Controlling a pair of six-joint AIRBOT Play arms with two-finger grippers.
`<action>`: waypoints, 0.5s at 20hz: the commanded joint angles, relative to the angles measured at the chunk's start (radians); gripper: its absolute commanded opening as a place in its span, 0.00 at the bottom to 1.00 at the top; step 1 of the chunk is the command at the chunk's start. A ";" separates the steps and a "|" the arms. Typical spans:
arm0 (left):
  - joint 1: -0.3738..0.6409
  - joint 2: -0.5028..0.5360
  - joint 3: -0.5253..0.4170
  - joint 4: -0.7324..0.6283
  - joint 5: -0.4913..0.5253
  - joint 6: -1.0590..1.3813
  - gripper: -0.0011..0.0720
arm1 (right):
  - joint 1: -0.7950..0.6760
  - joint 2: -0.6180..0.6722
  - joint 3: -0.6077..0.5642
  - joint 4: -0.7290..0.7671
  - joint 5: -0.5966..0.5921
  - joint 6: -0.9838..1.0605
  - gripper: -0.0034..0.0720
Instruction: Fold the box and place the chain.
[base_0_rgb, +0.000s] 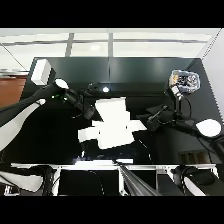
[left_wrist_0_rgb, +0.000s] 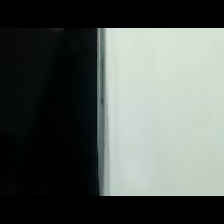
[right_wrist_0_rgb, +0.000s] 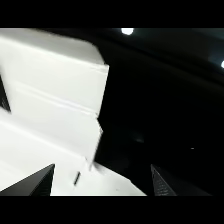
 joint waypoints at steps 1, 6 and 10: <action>-0.050 0.171 -0.122 -0.026 0.229 0.191 0.04 | -0.035 0.000 0.114 -0.297 0.215 -0.020 0.99; -0.138 0.344 -0.325 -0.094 0.554 0.608 0.05 | -0.035 -0.012 0.065 -0.286 0.241 -0.143 0.99; -0.193 0.268 -0.321 -0.095 0.537 0.677 0.05 | -0.035 -0.012 0.006 -0.286 0.239 -0.293 0.99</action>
